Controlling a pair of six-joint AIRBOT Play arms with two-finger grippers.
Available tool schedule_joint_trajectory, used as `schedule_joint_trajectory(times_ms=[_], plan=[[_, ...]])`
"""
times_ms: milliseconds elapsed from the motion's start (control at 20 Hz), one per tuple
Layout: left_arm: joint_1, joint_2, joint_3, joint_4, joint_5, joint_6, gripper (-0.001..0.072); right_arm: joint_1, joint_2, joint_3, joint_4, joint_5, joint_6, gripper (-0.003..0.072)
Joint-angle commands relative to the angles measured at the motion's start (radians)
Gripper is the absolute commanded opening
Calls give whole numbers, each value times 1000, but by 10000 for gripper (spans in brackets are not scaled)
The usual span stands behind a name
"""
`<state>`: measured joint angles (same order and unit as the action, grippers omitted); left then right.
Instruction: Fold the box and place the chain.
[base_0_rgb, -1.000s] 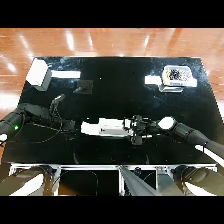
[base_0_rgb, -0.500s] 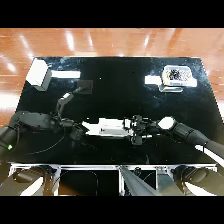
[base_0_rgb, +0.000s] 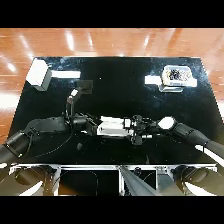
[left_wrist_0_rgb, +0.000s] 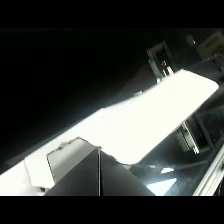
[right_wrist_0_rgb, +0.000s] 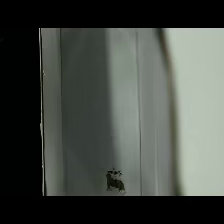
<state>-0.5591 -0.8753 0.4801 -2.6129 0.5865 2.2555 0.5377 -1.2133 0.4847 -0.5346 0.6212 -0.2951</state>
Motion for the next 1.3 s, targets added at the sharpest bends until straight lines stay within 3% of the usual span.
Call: schedule_joint_trajectory(times_ms=[0,200,700,1250], plan=[[-23,-6,-1,-18,-76,3,19,0,-1,0,-1,1,0,570],[-34,-20,-1,-18,-132,2,19,0,-1,0,-1,1,0,570],[-194,-157,-1,-17,-427,-90,19,0,-1,0,-1,1,0,570],[-203,-168,-1,-13,-431,-140,18,0,-1,0,-1,1,0,571]])
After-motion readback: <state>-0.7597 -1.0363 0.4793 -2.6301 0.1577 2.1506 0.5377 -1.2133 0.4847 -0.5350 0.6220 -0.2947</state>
